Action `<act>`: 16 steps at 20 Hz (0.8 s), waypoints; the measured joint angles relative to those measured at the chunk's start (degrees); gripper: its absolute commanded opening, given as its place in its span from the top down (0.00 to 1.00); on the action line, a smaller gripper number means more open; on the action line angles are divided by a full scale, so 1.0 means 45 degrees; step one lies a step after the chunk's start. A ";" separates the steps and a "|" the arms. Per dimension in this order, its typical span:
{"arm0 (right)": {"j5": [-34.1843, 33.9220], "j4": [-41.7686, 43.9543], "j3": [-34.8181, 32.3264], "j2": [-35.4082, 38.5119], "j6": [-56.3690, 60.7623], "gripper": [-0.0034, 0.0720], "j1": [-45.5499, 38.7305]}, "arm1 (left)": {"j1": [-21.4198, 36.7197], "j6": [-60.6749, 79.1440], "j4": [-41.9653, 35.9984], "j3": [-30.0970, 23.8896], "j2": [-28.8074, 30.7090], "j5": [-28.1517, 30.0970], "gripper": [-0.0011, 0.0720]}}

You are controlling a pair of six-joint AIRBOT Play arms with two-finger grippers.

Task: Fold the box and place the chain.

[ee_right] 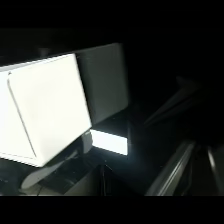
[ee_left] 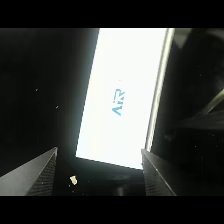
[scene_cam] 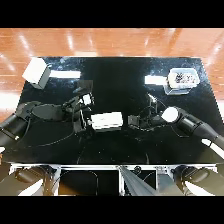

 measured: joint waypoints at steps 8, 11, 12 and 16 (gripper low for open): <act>0.0777 0.0034 0.0039 0.0000 -0.0758 0.91 -0.0588 | -0.0185 -0.0670 0.0024 0.0160 -0.0578 0.0141 0.11; 0.0787 0.0034 0.0039 0.0000 -0.0899 0.92 -0.0612 | -0.0219 -0.0597 -0.0024 0.0471 -0.0942 0.0578 0.11; 0.0777 0.0034 0.0039 0.0000 -0.0947 0.92 -0.0622 | -0.0219 -0.0194 -0.0015 0.0520 -0.1035 0.0627 0.11; 0.0670 0.0034 0.0039 0.0000 -0.1088 0.92 -0.0622 | -0.0189 0.1583 0.0092 0.0641 -0.1608 0.0690 0.12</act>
